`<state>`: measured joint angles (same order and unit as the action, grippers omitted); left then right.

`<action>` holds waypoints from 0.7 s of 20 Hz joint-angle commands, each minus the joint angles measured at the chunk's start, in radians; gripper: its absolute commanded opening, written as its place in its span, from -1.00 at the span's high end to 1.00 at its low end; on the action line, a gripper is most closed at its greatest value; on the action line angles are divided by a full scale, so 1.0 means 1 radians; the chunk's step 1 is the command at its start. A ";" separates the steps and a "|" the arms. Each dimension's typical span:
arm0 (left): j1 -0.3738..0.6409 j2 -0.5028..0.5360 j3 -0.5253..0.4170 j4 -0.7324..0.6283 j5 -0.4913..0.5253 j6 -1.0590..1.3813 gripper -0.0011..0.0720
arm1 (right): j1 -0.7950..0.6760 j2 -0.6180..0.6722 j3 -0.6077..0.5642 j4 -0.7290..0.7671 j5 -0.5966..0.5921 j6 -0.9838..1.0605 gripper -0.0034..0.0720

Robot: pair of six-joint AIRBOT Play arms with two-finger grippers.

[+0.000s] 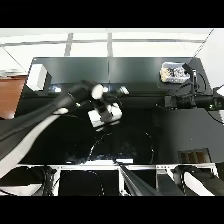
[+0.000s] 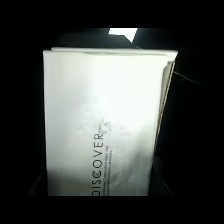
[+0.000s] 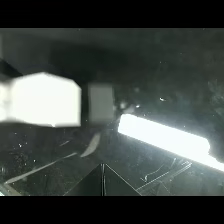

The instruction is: Fold the box and place the chain.

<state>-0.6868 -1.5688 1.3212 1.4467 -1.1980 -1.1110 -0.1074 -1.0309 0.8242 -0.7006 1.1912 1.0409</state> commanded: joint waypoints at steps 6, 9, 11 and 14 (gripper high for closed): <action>0.660 0.234 0.021 0.164 -0.269 -0.291 0.18 | 0.001 0.001 0.000 0.000 0.002 -0.002 0.88; 0.930 0.232 0.021 0.111 -0.220 -0.337 0.18 | 0.004 0.001 0.000 0.000 -0.007 -0.002 0.88; 1.043 0.204 0.021 0.056 -0.171 -0.327 0.18 | 0.006 0.001 0.000 0.000 -0.018 -0.002 0.88; 1.114 0.135 0.022 0.056 -0.126 -0.216 0.18 | 0.006 0.000 -0.003 0.000 -0.036 -0.002 0.88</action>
<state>0.3180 -1.3926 1.3422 1.5322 -1.3746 -1.3922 -0.1028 -1.0309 0.8230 -0.7010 1.1732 1.0389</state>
